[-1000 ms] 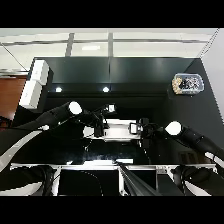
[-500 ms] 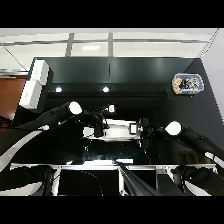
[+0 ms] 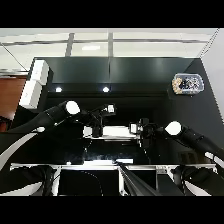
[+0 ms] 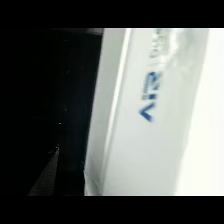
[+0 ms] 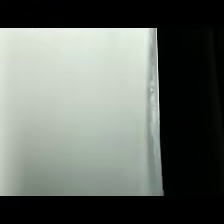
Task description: Fold the box and place the chain.
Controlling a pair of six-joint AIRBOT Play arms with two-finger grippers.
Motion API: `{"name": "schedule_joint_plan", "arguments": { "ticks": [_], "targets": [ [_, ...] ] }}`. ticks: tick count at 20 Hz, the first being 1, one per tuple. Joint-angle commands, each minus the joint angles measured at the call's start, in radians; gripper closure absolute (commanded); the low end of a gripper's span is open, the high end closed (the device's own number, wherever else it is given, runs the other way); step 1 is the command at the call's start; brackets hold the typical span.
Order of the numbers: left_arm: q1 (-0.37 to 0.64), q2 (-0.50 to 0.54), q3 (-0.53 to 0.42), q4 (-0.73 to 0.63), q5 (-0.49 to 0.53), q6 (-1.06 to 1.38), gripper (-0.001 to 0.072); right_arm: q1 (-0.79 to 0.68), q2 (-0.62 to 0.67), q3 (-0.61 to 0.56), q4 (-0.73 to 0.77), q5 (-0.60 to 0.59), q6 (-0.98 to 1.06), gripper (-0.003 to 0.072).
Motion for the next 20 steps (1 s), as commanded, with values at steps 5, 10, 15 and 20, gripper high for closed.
{"name": "schedule_joint_plan", "arguments": {
  "ticks": [5,10,15,20],
  "targets": [
    [0.001,0.200,0.000,0.382,-0.184,-0.384,0.0128,0.000,0.000,0.000,0.049,0.019,0.000,0.0256],
    [0.002,0.285,0.000,0.442,-0.341,-0.614,0.0261,0.000,0.000,0.000,0.049,0.076,0.000,0.0256],
    [0.002,0.285,-0.029,0.294,-0.401,-0.646,0.0686,0.000,0.000,0.000,0.049,0.069,0.000,0.0255],
    [-0.001,0.285,-0.135,-0.196,-0.266,-0.402,0.0686,0.000,0.000,0.000,0.049,0.066,0.000,0.0255]
  ]
}}
